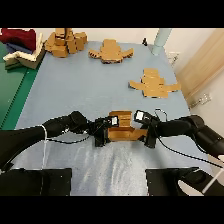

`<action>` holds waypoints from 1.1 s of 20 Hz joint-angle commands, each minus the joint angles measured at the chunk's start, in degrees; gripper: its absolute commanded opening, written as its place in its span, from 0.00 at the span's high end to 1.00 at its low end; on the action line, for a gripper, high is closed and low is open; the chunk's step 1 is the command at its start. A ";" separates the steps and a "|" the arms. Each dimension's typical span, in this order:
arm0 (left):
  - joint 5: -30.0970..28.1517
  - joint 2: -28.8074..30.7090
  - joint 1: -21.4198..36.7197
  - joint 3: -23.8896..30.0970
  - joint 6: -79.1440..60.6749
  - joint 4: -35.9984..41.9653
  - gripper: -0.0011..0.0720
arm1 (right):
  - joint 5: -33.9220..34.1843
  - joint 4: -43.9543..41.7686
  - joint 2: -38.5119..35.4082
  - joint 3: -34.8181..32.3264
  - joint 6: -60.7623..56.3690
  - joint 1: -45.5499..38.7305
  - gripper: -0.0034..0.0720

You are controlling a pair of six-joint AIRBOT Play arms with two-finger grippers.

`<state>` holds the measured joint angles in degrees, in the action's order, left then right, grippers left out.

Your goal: Fold the box.

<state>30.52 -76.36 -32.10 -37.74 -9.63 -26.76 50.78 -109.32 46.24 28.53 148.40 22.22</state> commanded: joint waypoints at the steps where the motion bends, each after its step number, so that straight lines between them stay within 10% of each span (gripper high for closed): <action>1: 0.00 0.02 0.02 -0.04 0.00 -0.02 0.34 | -6.10 -5.79 5.20 -0.28 13.64 0.04 0.24; 8: 0.00 0.02 0.02 -0.04 0.00 -0.02 0.34 | -5.49 -13.81 7.19 -0.04 21.92 0.04 0.69; 17: 0.00 0.02 0.02 -0.04 0.00 -0.02 0.34 | -9.68 -14.45 9.14 -0.04 23.74 4.37 0.69; 18: 0.00 0.02 0.02 -0.07 0.00 -0.02 0.34 | -9.86 -14.36 9.62 -0.04 23.74 4.70 0.64; 20: 0.00 0.02 0.02 -0.04 0.00 -0.02 0.34 | -9.90 -14.34 10.27 -0.04 23.74 4.70 0.22; 22: 0.00 0.02 0.02 -0.04 0.00 -0.02 0.34 | -9.99 -13.94 10.54 -0.04 23.74 4.68 0.17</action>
<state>30.55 -76.36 -32.10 -37.74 -9.65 -26.81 41.15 -123.66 56.12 28.49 171.96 26.48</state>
